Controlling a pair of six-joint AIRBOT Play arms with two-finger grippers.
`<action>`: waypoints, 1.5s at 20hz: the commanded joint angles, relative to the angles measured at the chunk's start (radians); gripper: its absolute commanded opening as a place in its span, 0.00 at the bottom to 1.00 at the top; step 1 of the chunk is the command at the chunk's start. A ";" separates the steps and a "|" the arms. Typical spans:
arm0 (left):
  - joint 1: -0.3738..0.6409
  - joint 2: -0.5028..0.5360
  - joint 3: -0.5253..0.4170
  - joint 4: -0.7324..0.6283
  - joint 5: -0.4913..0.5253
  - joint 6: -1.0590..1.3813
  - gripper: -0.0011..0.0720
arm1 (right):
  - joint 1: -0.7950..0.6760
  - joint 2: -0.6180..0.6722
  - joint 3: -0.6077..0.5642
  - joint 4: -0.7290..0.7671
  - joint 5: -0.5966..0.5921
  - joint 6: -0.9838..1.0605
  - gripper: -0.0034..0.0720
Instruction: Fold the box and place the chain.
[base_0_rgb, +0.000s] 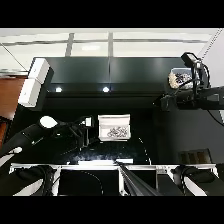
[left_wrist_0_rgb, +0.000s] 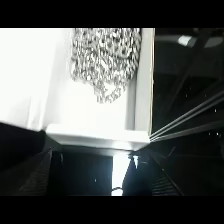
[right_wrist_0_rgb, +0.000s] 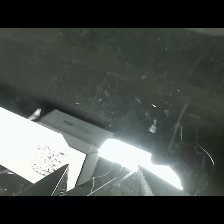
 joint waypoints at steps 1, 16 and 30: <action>-0.017 -0.029 0.023 -0.033 0.001 0.005 0.99 | 0.000 0.001 -0.008 0.000 -0.008 0.000 0.69; -0.034 -0.041 0.034 -0.031 0.005 -0.004 0.55 | 0.098 -0.047 -0.102 0.016 -0.282 -0.056 0.98; -0.034 -0.041 0.034 -0.031 0.005 -0.003 0.56 | 0.221 -0.378 -0.096 0.414 -0.174 -0.752 0.97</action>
